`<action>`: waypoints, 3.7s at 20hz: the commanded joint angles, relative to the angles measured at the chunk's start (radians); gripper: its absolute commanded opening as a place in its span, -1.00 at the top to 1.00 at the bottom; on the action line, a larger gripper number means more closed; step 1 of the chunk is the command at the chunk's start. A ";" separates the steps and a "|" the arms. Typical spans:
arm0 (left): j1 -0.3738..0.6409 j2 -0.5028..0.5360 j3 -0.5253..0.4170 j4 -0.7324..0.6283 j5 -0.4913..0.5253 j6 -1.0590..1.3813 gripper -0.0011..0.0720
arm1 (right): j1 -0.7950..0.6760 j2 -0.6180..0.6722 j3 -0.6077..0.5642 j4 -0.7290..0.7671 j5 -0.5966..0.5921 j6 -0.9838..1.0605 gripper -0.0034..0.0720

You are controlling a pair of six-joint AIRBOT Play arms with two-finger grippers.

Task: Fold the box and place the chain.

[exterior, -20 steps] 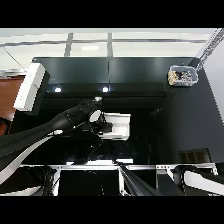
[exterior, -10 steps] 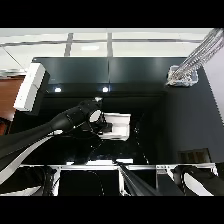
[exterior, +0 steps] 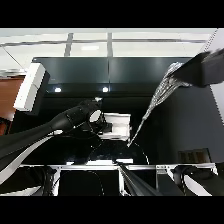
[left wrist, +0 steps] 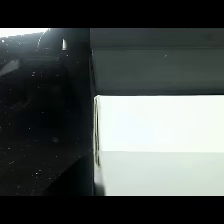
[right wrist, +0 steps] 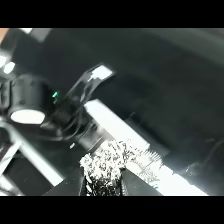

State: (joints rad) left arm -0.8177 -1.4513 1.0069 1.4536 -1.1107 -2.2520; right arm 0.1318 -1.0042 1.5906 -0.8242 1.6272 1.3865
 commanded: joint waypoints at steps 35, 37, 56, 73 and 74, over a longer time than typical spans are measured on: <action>0.000 0.000 0.000 0.000 0.007 0.000 0.90 | 0.156 0.079 -0.808 -0.034 -0.455 -0.034 -0.14; 0.000 0.000 0.000 0.000 0.006 0.000 0.90 | 0.151 0.095 -0.808 -0.211 -0.457 -0.060 -0.13; 0.000 0.000 0.000 0.000 0.006 0.000 0.90 | 0.173 -0.221 -1.022 0.227 -0.805 -1.590 -0.96; 0.000 0.000 0.000 0.000 0.006 0.000 0.90 | 0.221 -0.253 -1.022 0.140 -0.850 -1.604 -0.96; 0.000 0.000 0.000 0.000 0.006 0.000 0.90 | 0.232 -0.259 -1.022 0.141 -0.855 -1.604 -0.96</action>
State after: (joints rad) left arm -0.8177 -1.4513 1.0069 1.4532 -1.1049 -2.2524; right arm 0.3458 -1.2514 0.5690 -0.6739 0.7834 -0.2192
